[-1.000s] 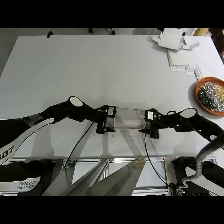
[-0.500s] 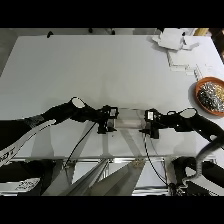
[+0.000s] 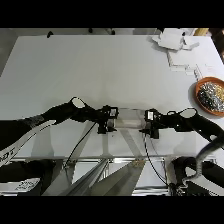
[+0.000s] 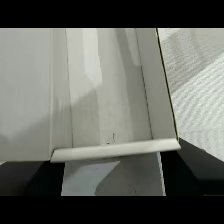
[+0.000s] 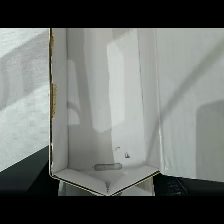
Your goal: Fold the box and place the chain.
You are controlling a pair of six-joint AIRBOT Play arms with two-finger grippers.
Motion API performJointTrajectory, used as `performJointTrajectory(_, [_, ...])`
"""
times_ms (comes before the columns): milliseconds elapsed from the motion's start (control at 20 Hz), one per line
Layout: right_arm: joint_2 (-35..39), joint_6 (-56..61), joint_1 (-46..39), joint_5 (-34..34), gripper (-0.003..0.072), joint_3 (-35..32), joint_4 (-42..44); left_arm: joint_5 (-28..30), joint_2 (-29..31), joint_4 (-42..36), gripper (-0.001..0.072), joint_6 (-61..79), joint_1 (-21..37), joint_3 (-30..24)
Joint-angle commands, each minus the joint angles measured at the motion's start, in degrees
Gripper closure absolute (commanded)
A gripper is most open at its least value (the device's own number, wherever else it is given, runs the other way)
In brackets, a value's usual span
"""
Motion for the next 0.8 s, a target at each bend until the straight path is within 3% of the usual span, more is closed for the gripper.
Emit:
performJointTrajectory(0, [0.0,0.0,0.0,-0.04,0.0285,-0.02,0.02,-0.11,0.02,0.07,0.0456,0.07,-0.02,0.0])
performJointTrajectory(750, [0.0,0.02,0.0,0.02,0.0285,-0.02,0.68,-0.11,0.02,0.07,0.0456,0.07,-0.02,0.0])
